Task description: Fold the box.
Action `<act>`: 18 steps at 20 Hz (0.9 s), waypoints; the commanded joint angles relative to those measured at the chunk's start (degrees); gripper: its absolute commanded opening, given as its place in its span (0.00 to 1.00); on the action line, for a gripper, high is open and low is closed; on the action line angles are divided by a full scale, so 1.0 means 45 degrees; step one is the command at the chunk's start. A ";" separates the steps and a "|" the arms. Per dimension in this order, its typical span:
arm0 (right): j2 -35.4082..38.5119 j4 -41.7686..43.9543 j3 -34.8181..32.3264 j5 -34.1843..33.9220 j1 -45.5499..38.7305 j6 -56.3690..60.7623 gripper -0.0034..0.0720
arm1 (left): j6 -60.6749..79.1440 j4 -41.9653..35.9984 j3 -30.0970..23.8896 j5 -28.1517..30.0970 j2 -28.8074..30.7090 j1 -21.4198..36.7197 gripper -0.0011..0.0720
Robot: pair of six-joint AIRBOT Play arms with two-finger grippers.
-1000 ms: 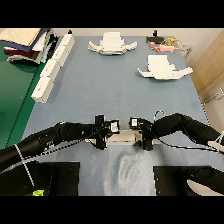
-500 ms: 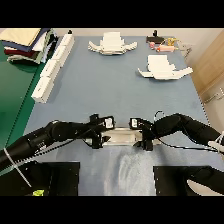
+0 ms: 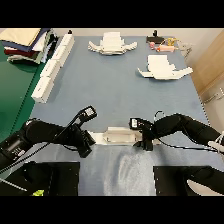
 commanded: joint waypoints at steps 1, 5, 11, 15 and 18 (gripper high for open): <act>-0.0010 0.0015 0.0010 0.0039 0.0005 0.0000 0.70 | -0.2531 -0.3351 0.0039 0.0248 -0.0583 -0.0641 0.03; -0.0010 0.0010 0.0010 0.0034 0.0005 0.0000 0.70 | -0.2487 -0.6815 0.1122 0.1661 -0.3303 -0.0806 0.03; -0.0010 0.0010 0.0010 0.0034 0.0005 0.0000 0.70 | -0.3225 -0.7359 0.2735 0.3483 -0.5610 -0.0792 0.03; -0.0010 0.0010 0.0010 0.0034 0.0005 0.0000 0.70 | -0.3983 -0.6781 0.2735 0.3638 -0.6465 -0.0053 0.03; -0.0010 0.0010 0.0010 0.0034 0.0005 0.0000 0.70 | -0.3983 -0.6747 0.2730 0.3643 -0.6781 0.0617 0.03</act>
